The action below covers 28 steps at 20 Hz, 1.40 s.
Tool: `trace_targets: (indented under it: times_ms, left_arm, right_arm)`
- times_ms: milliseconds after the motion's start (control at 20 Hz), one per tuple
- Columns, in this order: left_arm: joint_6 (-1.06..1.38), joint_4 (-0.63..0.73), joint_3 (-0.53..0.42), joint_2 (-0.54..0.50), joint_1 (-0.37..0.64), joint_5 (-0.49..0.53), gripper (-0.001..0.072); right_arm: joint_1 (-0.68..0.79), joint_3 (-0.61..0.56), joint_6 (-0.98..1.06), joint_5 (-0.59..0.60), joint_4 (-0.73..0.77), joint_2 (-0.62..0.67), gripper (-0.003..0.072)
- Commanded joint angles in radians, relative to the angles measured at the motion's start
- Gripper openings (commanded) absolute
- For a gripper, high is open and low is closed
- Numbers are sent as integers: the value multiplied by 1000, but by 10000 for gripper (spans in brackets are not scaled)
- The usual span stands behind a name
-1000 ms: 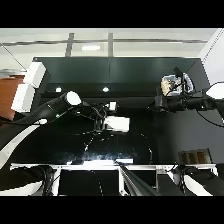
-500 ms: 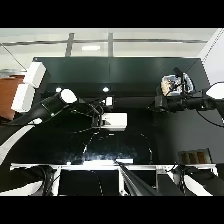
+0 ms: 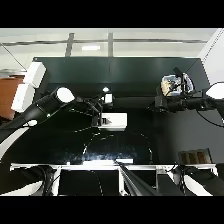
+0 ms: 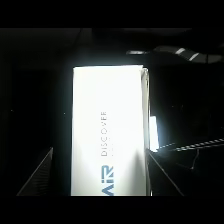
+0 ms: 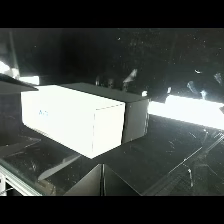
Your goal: Fold the box and place the chain.
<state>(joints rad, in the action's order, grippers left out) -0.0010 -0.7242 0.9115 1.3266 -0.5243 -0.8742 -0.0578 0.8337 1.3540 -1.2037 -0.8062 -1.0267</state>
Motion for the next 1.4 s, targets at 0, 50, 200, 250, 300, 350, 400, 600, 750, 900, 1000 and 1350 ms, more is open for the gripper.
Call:
trace_targets:
  times_ms: [0,50,200,250,300,350,400,600,750,900,1000,1350]
  left_arm:
    - [-11,-6,-22,-4,-13,24,711]
    - [-11,-6,-34,-4,-13,41,711]
    - [-10,-5,-47,2,-13,64,711]
    - [-10,-5,-47,2,-14,73,710]
    - [-10,-4,-47,2,-14,82,711]
    - [-10,-4,-47,3,-14,84,710]
    - [-10,-4,-47,3,-14,81,710]
    - [-11,-3,-47,5,-14,60,710]
    - [-11,-3,-47,6,-14,56,710]
    - [-29,-4,-51,6,-14,54,710]
    - [-30,-4,-53,12,-14,55,710]
    - [-30,-3,-53,35,-29,54,710]
  right_arm:
    - [0,0,0,0,0,1,28]
    - [0,0,0,-1,0,1,29]
    - [0,0,0,-1,0,1,28]
    - [0,0,0,-1,0,1,28]
    - [0,0,0,0,0,1,28]
    - [0,0,0,0,0,1,29]
    - [0,0,0,0,0,1,28]
    - [0,0,0,0,0,1,28]
    - [0,0,0,0,0,1,28]
    - [0,0,0,0,0,1,28]
    - [0,0,0,0,0,1,28]
    - [0,0,0,0,0,1,28]
